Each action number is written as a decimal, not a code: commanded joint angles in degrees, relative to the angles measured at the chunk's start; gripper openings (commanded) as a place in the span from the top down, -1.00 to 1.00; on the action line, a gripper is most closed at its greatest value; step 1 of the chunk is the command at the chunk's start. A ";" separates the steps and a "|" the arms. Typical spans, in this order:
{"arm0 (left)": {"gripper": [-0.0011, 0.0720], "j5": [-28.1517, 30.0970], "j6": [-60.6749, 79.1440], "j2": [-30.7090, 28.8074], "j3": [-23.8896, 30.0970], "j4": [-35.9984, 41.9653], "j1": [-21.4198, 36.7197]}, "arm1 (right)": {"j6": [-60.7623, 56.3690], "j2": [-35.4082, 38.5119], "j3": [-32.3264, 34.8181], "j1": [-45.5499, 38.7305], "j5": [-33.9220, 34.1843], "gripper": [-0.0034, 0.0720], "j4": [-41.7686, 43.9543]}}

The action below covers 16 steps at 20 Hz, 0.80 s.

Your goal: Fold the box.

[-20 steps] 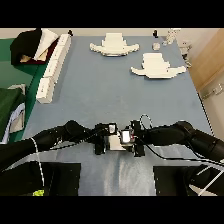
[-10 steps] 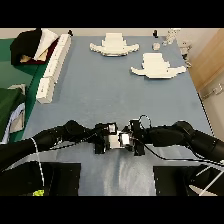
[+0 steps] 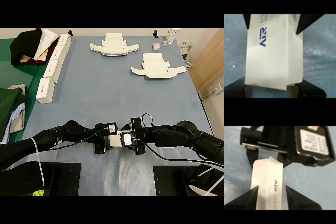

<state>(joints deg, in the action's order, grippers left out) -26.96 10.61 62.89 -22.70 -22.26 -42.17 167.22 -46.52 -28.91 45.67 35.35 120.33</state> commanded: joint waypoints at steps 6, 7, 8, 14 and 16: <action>-0.45 -0.02 0.07 0.00 -0.04 -0.04 0.04 | -0.28 -0.39 -0.83 0.00 -2.27 -0.09 -1.38; -0.45 -0.02 0.07 0.00 -0.04 -0.04 0.04 | -0.31 -1.05 -0.83 0.00 -2.08 0.04 -1.29; -0.45 -0.02 0.07 0.00 -0.04 -0.04 0.04 | -0.28 -1.88 -0.83 0.04 -1.88 0.12 -0.57; -0.45 -0.02 0.07 0.00 -0.04 -0.04 0.04 | -0.24 -4.61 -0.74 0.50 2.32 0.12 4.61; -0.45 -0.02 0.07 0.00 -0.04 -0.04 0.04 | -0.24 -4.59 -0.74 0.50 2.73 0.12 5.07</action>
<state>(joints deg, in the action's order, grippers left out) -27.20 10.76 62.87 -22.70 -22.35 -42.11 167.02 -50.63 -29.67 45.98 36.34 123.83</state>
